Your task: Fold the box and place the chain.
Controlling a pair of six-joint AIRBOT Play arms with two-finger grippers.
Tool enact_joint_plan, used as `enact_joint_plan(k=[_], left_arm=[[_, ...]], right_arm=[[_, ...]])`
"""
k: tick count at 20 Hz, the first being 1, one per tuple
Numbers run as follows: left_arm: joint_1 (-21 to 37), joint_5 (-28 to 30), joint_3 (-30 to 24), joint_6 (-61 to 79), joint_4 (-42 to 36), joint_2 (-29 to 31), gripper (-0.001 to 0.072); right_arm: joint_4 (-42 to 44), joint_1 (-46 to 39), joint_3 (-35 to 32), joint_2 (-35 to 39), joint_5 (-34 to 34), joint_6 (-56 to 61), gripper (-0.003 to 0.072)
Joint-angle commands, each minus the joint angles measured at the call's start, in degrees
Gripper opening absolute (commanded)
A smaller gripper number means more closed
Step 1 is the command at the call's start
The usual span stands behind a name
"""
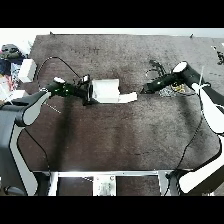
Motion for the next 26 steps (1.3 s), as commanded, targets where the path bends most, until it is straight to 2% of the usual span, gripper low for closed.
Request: enact_joint_plan(k=[1, 5, 6, 7, 9, 11, 12, 13, 17, 22, 26], left_arm=[[0.0, 0.02, -0.02, 0.04, 0.02, -0.04, 0.023], [0.0, 0.02, -0.02, 0.04, 0.02, -0.04, 0.023], [0.0, 0.02, -0.02, 0.04, 0.02, -0.04, 0.023], [0.0, 0.0, -0.02, 0.04, 0.02, -0.04, 0.023], [0.0, 0.02, -0.02, 0.04, 0.02, -0.04, 0.0231], [0.0, 0.02, -0.02, 0.04, 0.02, -0.04, 0.023], [0.0, 0.02, -0.02, 0.04, 0.02, -0.04, 0.023], [0.0, 0.02, -0.02, 0.04, 0.02, -0.04, 0.023], [0.0, 0.02, -0.02, 0.04, 0.02, -0.04, 0.023], [0.0, 0.02, -0.02, 0.04, 0.02, -0.04, 0.023], [0.0, 0.0, -0.02, 0.04, 0.02, -0.04, 0.023]], right_arm=[[3.43, 0.98, -0.33, -3.74, 0.66, 1.68, 0.0034], [20.06, 1.09, -0.33, -4.85, 4.79, -5.46, 0.0037], [23.54, 1.25, -0.31, -4.85, 5.77, -5.66, 0.0092], [25.03, 1.62, -0.2, -4.85, 6.6, -5.66, 0.0124], [24.74, 2.89, -0.2, -4.74, 6.67, -5.64, 0.0126], [24.74, 4.44, -0.07, -4.74, 6.43, -6.08, 0.0495], [24.63, 5.25, 0.28, -4.74, 5.79, -6.8, 0.0376], [24.68, 5.64, 0.68, -4.76, 5.38, -6.73, 0.0354], [23.3, 6.73, 2.82, -4.74, 4.5, -4.22, 0.0355], [11.08, 11.47, 6.64, -4.76, 1.27, 3.15, 0.0355], [4.55, 15.39, 8.09, -4.76, -0.26, 7.8, 0.0355]])
